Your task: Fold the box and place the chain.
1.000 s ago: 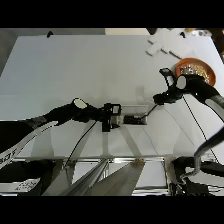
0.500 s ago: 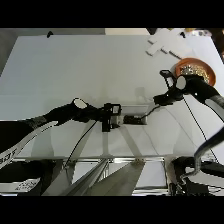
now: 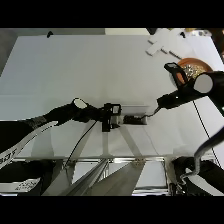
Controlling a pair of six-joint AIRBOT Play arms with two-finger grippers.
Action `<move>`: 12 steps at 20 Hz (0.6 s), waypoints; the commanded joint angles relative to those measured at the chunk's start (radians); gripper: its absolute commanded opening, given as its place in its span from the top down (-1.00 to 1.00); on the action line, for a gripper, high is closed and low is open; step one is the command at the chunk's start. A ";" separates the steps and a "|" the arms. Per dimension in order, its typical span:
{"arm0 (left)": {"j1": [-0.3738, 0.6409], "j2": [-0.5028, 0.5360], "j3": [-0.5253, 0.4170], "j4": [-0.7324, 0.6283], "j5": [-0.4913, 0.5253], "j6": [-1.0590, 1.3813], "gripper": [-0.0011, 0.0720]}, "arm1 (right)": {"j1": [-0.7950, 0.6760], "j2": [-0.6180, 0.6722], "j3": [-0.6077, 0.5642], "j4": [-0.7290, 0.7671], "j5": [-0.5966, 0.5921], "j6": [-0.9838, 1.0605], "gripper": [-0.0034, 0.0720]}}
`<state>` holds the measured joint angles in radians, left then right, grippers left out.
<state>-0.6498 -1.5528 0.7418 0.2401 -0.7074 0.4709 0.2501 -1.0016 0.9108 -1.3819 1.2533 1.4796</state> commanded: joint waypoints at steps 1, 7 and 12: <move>0.000 0.000 0.000 0.000 0.000 0.000 0.94 | 0.087 0.111 0.001 0.157 0.024 -0.018 0.87; 0.000 0.000 0.000 0.000 0.000 0.000 0.94 | 0.211 0.135 0.001 0.296 -0.051 -0.022 0.87; 0.000 0.000 0.000 0.000 0.000 0.000 0.94 | 0.262 0.135 0.001 0.290 -0.148 -0.022 0.87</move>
<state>-0.6498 -1.5528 0.7418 0.2401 -0.7074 0.4709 0.4847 -0.8700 0.9108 -1.1057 1.1606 1.4586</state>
